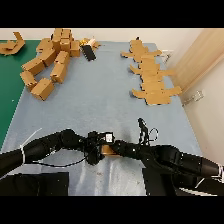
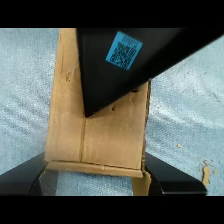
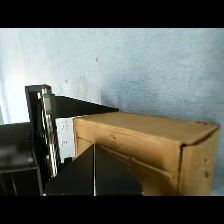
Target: Fold the box.
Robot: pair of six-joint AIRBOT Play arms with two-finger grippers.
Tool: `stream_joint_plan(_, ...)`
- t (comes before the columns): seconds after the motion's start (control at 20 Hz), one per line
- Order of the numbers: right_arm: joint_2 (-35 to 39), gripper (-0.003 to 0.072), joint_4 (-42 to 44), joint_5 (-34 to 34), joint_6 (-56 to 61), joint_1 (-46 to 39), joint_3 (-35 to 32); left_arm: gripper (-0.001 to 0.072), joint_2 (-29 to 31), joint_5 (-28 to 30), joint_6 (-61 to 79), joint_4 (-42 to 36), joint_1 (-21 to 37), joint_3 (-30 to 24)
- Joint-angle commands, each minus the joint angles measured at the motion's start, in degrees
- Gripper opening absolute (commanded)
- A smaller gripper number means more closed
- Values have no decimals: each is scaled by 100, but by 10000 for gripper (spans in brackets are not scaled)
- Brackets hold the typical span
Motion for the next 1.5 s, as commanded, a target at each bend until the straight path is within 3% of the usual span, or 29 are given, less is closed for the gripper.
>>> stream_joint_plan(0.0,-105,5,0,157,15,9,-4,609,0,0,0,0,0,4)
stream_joint_plan(0.35,11,5,-199,-415,15,9,-2,610,0,0,0,-2,0,4)
stream_joint_plan(0.65,686,5,-509,-546,20,-4,-2,609,0,0,0,-2,0,4)
stream_joint_plan(0.95,1659,5,-1113,-2052,111,-162,-2,609,0,0,0,-2,0,4)
stream_joint_plan(1.25,2723,5,-1493,-4461,787,-166,-2,610,0,0,-4,-4,0,4)
stream_joint_plan(1.45,2688,5,-1464,-4640,785,-162,-7,610,0,-2,-2,-4,-4,4)
